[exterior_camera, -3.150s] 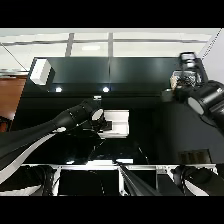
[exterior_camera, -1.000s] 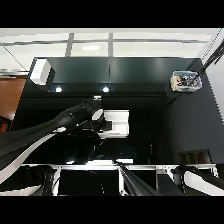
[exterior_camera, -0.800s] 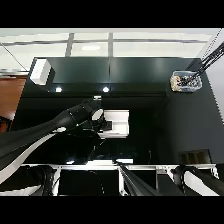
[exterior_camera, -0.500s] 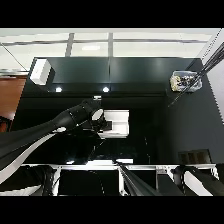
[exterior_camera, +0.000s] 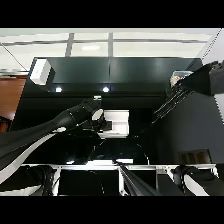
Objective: Fold the box and place the chain.
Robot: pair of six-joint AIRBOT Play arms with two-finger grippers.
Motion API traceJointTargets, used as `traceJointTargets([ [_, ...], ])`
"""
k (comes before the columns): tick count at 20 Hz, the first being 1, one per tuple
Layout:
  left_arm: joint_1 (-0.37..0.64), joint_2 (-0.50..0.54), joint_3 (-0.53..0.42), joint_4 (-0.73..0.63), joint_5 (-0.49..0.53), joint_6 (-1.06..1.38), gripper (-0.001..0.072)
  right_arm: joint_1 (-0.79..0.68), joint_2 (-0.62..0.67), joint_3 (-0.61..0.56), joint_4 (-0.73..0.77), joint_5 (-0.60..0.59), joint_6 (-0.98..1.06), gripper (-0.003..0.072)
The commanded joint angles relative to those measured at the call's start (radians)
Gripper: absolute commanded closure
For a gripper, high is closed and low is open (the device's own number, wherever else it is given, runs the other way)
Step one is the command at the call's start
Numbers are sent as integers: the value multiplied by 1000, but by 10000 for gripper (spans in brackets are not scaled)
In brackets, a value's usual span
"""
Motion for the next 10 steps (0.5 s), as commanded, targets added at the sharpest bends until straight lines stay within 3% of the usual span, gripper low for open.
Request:
traceJointTargets([
  [1, 0, -1, 0, 0, 2, 0, 681, 75, 2, -16, 66, -30, 35, 670],
  [6, 0, -1, 0, 0, 2, 0, 681, 194, -2, -16, 81, -260, 77, 670],
  [10, 0, -1, 0, 0, 2, 0, 681, 275, -7, -16, 81, -364, 97, 670],
])
